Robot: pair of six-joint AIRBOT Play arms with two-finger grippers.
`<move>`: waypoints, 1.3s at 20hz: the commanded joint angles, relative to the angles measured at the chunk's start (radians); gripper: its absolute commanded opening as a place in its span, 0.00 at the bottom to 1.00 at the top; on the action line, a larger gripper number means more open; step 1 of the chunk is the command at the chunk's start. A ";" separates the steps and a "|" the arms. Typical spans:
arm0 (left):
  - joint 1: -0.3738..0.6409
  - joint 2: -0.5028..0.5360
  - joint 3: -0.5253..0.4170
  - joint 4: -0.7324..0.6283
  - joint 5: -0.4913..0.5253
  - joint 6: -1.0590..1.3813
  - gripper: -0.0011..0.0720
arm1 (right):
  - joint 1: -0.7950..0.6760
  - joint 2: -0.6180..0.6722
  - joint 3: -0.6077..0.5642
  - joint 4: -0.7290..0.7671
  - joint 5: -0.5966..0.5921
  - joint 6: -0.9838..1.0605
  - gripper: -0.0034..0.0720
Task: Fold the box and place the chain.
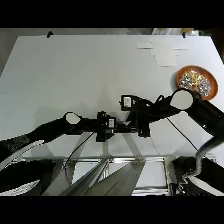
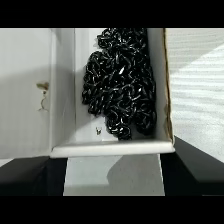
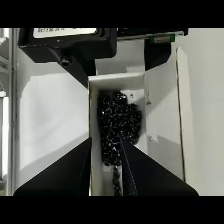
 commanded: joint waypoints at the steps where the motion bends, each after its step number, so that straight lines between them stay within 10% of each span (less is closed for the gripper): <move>1: 0.000 0.000 0.000 0.000 0.000 0.000 0.22 | -0.071 0.078 0.001 -0.064 0.005 0.002 0.31; 13: 0.000 0.000 0.000 0.000 0.000 0.000 0.22 | -0.355 0.085 -0.269 -0.088 -0.001 -0.386 0.07; 17: 0.000 0.000 0.000 0.000 0.000 0.000 0.22 | -0.343 0.001 -0.307 -0.056 -0.064 -0.397 0.50; 26: 0.000 0.000 0.000 0.000 0.000 0.000 0.22 | -0.291 -0.146 -0.307 0.026 -0.156 -0.477 0.40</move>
